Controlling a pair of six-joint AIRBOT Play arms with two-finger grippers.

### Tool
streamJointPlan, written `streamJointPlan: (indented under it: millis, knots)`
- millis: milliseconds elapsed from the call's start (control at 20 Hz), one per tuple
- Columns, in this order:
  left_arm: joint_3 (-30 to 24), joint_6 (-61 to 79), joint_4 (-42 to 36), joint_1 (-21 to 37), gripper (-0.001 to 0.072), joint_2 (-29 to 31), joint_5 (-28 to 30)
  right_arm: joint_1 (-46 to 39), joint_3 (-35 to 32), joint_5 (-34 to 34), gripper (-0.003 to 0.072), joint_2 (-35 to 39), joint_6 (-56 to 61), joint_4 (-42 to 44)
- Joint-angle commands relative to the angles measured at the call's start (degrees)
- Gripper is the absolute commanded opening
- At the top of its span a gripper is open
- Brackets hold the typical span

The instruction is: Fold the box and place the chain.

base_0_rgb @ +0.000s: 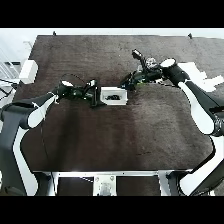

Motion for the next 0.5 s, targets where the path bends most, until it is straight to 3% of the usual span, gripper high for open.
streamJointPlan:
  millis: [0, 450]
  knots:
    - [0.0, 0.0, 0.02, 0.02, 0.0279, 0.04, 0.0, 1.75, 0.04, 1.44, 0.0426, 0.07, -0.83, -2.82]
    - [0.0, 0.0, 0.02, 0.02, 0.0279, 0.04, 0.02, 2.25, 0.04, 1.73, 0.0468, 0.07, -2.99, -3.54]
